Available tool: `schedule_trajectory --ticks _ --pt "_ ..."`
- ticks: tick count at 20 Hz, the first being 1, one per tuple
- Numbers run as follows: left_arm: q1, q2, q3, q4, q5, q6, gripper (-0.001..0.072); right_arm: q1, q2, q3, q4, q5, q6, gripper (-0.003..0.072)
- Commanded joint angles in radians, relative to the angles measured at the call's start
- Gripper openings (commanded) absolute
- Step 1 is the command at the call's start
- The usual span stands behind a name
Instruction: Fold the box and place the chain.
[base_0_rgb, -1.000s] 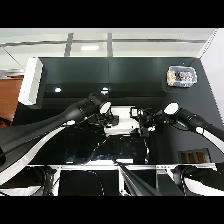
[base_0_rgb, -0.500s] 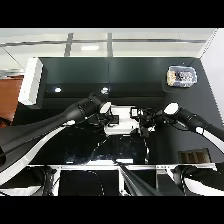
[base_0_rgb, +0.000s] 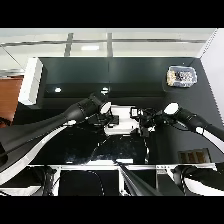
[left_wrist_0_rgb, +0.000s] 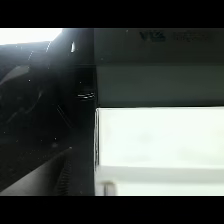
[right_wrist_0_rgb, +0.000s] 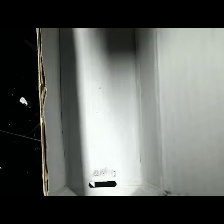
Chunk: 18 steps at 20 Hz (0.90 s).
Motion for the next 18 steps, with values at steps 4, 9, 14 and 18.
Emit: schedule_trajectory --ticks 4,9,14,18 --pt "0.0 -0.006 0.0 -0.031 0.003 0.008 0.0023 0.001 0.0 0.0 0.0 0.0 0.0 0.0131" --pt "0.0 -0.006 0.0 -0.037 0.014 0.009 0.0023 0.001 0.0 0.0 0.0 0.001 0.002 0.0131" --pt "0.001 -0.006 0.0 -0.037 0.009 0.009 0.0025 0.001 0.0 0.0 0.004 -0.004 0.013 0.0629" --pt "0.002 -0.006 0.0 -0.033 -0.007 0.009 0.0025 -0.018 0.066 0.005 -0.104 0.04 0.132 0.0675"
